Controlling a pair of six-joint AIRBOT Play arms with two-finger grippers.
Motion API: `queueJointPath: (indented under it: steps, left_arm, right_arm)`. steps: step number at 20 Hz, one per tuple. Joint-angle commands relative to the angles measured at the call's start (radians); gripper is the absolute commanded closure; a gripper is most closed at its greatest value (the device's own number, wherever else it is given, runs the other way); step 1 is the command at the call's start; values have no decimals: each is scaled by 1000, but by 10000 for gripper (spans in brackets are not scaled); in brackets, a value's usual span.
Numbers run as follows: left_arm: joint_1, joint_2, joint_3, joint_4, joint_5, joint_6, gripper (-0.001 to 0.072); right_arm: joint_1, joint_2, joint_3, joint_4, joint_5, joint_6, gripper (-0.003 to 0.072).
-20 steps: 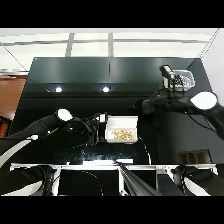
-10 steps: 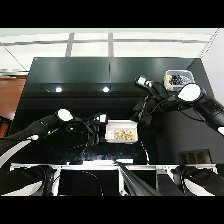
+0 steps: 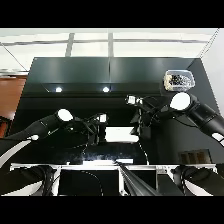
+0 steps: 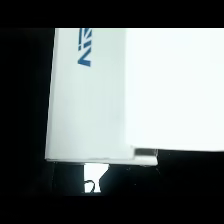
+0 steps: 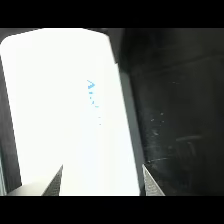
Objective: Fold the box and place the chain.
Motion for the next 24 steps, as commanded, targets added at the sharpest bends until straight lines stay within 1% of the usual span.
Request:
queueJointPath:
  steps: [1, 3, 6, 8, 12, 14, 15, 17, 18, 19, 20, 21, 24]
  left_arm:
    - [-1, -1, 1, 0, -1, 0, 327]
    - [-1, -1, 1, 1, -1, 0, 327]
    - [-1, -1, 1, 0, -2, 0, 327]
    - [-1, -1, 1, 0, -2, 0, 327]
    - [-1, -1, 1, 0, -1, 0, 327]
    - [-1, -1, 1, 0, -1, 0, 327]
    - [-1, -1, 1, 0, -1, 0, 327]
    - [-1, -1, 1, 0, -1, 0, 327]
    - [-1, -1, 1, 0, -1, 0, 327]
    - [-1, -1, 1, 0, -1, 0, 327]
    - [-1, -1, 1, 0, -1, 0, 327]
    - [-1, -1, 1, 0, -1, 0, 327]
    - [-2, -1, 1, 0, -2, 0, 327]
  right_arm:
    - [39, 0, -7, -26, 10, -19, 93]
    - [51, 0, -7, -42, 21, -14, 93]
    - [57, 2, -7, -101, 59, 106, 94]
    - [57, 11, -7, -145, 66, 137, 94]
    - [57, 16, -28, -139, 5, 134, 94]
    - [57, 16, -31, -134, 0, 132, 100]
    - [57, 16, -31, -129, 2, 132, 188]
    - [57, 16, -31, -112, 1, 132, 202]
    - [57, 16, -31, -99, 1, 132, 259]
    - [57, 16, -31, -95, -1, 132, 268]
    - [57, 16, -31, -96, -1, 132, 375]
    - [57, 16, -31, -96, -4, 132, 419]
    - [57, 16, -31, -95, -18, 132, 420]
